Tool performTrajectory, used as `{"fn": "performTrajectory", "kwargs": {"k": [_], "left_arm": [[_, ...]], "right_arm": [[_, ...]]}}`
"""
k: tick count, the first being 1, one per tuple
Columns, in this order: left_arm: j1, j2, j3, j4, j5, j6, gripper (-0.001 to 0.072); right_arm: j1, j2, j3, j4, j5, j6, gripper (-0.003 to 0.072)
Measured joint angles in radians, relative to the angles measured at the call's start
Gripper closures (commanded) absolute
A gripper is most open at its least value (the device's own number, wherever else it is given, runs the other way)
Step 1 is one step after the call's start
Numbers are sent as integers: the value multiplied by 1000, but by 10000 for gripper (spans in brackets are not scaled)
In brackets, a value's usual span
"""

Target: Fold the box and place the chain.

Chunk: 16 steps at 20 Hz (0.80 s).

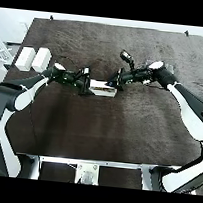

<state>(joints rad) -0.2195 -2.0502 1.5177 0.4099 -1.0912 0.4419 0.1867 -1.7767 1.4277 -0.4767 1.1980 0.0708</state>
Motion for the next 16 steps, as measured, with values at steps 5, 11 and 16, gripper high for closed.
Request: {"fn": "performTrajectory", "kwargs": {"k": [5, 11, 16], "left_arm": [[0, 0, 0, 0, 0, 0, 131], [0, 0, 0, 0, 0, 0, 131], [0, 0, 0, 0, 0, 0, 131]], "right_arm": [[3, 2, -16, 15, -21, -59, 396], [4, -6, -19, 15, -29, -115, 410], [5, -8, -14, -3, -45, -153, 363]]}}
